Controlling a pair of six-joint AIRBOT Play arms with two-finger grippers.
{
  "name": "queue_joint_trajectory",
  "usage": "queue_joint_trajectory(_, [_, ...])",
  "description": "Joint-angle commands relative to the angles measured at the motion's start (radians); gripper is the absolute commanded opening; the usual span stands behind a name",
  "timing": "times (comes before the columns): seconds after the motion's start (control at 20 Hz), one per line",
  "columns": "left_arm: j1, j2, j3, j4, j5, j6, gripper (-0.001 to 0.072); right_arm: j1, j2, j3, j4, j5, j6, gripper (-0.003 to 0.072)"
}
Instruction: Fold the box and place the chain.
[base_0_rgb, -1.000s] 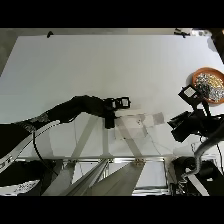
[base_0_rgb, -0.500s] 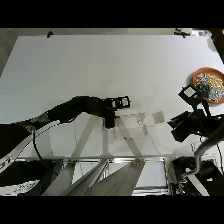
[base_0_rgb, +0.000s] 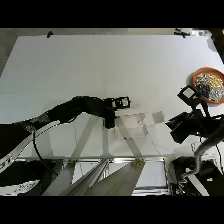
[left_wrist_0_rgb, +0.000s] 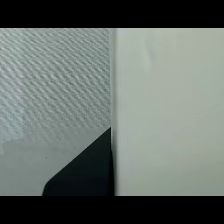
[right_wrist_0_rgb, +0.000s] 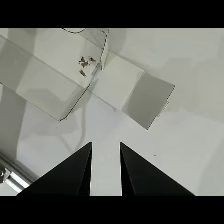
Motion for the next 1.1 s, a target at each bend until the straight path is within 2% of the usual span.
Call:
queue_joint_trajectory(0.0, [0.001, 0.005, 0.0, 0.055, 0.061, 0.001, 0.0003, 0.0, -0.001, 0.0, 0.008, 0.002, -0.007, 0.0172])
queue_joint_trajectory(0.25, [0.001, 0.03, 0.021, 0.134, 0.069, 0.028, 0.0001, 0.0, -0.001, 0.0, 0.008, 0.002, -0.007, 0.0172])
queue_joint_trajectory(0.75, [0.001, 0.027, 0.029, 0.129, 0.082, 0.069, 0.0001, 0.0, -0.001, 0.0, 0.008, -0.005, -0.008, 0.0172])
queue_joint_trajectory(1.05, [0.001, -0.007, 0.029, 0.12, 0.043, 0.069, 0.0003, 0.0, -0.001, 0.0, 0.008, -0.015, -0.007, 0.0172])
